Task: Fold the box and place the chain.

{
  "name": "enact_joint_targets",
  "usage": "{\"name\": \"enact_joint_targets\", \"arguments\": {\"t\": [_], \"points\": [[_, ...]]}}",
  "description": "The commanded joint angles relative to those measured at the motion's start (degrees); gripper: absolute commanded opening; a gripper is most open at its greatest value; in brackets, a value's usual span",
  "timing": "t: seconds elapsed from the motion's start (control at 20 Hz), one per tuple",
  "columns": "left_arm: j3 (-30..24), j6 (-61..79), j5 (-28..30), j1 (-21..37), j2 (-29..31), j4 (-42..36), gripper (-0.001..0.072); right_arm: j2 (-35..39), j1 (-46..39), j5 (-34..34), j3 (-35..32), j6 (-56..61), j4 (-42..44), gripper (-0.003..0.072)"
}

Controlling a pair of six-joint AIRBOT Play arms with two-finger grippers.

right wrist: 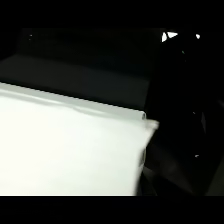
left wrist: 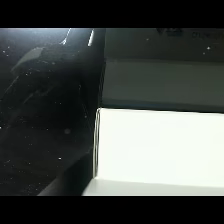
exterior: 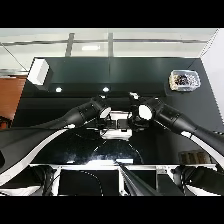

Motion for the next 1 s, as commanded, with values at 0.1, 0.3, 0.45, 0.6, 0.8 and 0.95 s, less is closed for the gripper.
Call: {"name": "enact_joint_targets", "arguments": {"t": [0.1, 0.3, 0.45, 0.6, 0.8, 0.95], "points": [[-0.02, 0.02, -0.02, 0.04, 0.00, -0.02, 0.0030, -1.33, 0.90, 2.23, 2.12, 3.19, -2.14, 0.0495], [-0.02, 0.02, -0.04, 0.02, 0.00, -0.02, 0.0030, -1.33, 0.90, 2.99, 2.12, 4.04, -3.04, 0.0421], [-0.02, 0.02, -0.04, 0.02, 0.00, -0.02, 0.0030, -1.36, 0.92, 3.02, 2.12, 4.55, -3.23, 0.0421], [-0.02, 0.02, -0.04, 0.02, 0.00, -0.02, 0.0030, -1.46, 1.73, 3.08, 2.14, 6.43, -5.66, 0.0420], [-0.02, 0.02, -0.09, 0.02, 0.00, -0.02, 0.0030, -3.30, 3.04, 3.04, 2.14, 7.41, -5.79, 0.0412], [-0.02, 0.02, -0.11, 0.02, 0.00, -0.04, 0.0030, -3.87, 3.15, 2.86, 2.14, 7.50, -5.81, 0.0376]]}}
